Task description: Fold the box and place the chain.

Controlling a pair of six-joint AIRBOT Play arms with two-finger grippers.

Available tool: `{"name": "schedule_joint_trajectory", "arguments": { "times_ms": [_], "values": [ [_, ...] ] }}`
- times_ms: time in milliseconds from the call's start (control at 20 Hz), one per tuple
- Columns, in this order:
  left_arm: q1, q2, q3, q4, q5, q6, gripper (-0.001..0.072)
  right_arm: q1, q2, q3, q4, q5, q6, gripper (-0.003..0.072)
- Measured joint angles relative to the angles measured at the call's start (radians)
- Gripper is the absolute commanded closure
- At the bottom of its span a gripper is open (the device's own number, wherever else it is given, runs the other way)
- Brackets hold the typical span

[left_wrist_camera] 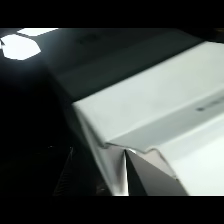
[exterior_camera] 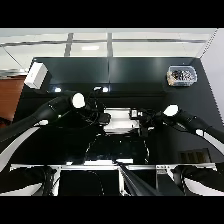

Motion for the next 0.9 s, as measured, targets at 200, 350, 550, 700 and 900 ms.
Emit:
{"name": "schedule_joint_trajectory", "arguments": {
  "times_ms": [200,350,550,700,900],
  "values": [
    [-0.063,-0.019,0.041,0.122,-0.019,-0.151,0.0321,0.000,0.000,0.000,0.000,0.000,0.000,0.0550],
    [-0.115,-0.061,0.095,0.201,-0.062,-0.270,0.0321,0.000,0.000,0.000,0.000,0.000,0.000,0.0550],
    [-0.185,-0.130,0.168,0.306,-0.135,-0.440,0.0321,0.000,0.000,0.000,0.000,0.000,0.000,0.0550],
    [-0.210,-0.158,0.193,0.338,-0.161,-0.523,0.0321,0.000,0.000,0.000,0.000,0.000,0.000,0.0550],
    [-0.220,-0.170,0.212,0.358,-0.173,-0.570,0.0321,0.000,0.000,0.000,0.000,0.000,0.000,0.0550]
  ]
}}
